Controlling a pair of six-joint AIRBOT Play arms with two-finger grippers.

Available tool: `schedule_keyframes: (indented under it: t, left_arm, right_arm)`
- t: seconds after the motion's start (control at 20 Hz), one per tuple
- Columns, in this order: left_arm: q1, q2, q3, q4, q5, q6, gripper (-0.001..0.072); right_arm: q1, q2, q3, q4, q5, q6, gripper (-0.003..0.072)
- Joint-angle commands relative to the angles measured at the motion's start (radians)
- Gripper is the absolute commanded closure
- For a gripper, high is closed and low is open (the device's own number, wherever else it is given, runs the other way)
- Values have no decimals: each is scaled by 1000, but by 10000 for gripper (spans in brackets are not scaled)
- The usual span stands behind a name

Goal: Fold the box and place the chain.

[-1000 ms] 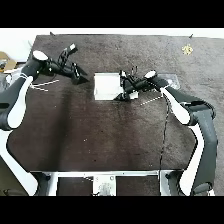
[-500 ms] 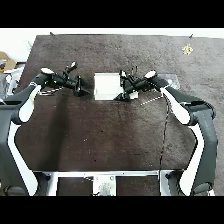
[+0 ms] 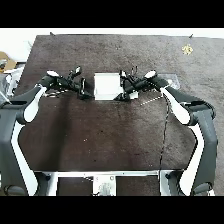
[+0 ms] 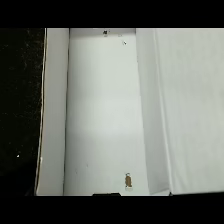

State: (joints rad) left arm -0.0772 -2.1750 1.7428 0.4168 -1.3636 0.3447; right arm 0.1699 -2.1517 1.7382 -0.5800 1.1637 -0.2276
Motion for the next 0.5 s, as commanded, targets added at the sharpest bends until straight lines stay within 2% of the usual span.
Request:
schedule_keyframes:
  t: [0.0, 0.3, 0.45]
  left_arm:
    - [-18, -3, 0, 1, 22, 15, -11]
    - [-47, -4, 0, 0, 22, 32, -11]
    - [-69, -13, 0, 1, 92, 31, -11]
  right_arm:
    - [0, 0, 0, 0, 0, 0, 178]
    - [0, 0, 0, 0, 0, 0, 178]
    - [0, 0, 0, 0, 0, 0, 178]
